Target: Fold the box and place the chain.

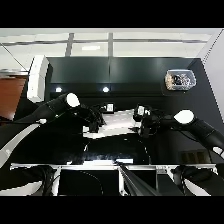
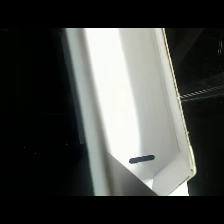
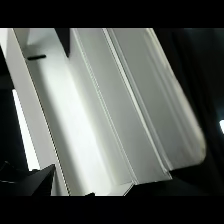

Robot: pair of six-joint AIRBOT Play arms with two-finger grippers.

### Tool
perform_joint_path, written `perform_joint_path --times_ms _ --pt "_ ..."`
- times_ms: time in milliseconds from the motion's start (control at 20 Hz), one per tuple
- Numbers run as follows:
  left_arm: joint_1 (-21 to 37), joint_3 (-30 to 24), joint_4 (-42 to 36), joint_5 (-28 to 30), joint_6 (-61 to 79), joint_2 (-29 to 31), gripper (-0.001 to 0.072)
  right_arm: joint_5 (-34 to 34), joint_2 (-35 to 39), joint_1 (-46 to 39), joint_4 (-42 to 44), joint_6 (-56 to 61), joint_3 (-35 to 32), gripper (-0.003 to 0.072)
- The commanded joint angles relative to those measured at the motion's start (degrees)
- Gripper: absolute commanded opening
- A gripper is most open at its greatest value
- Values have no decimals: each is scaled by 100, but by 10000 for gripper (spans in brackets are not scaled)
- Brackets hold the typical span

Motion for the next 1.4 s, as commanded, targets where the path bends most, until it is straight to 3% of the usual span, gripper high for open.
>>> perform_joint_path --times_ms 0,450,1350 --pt "-4 7 -2 7 20 7 28 407 -98 -11 236 -271 -35 703" --pt "-4 7 -2 52 20 4 28 284 -120 -2 26 -273 -476 703" --pt "-4 4 4 2 -210 -26 28 -302 -621 323 -223 -247 -476 701"
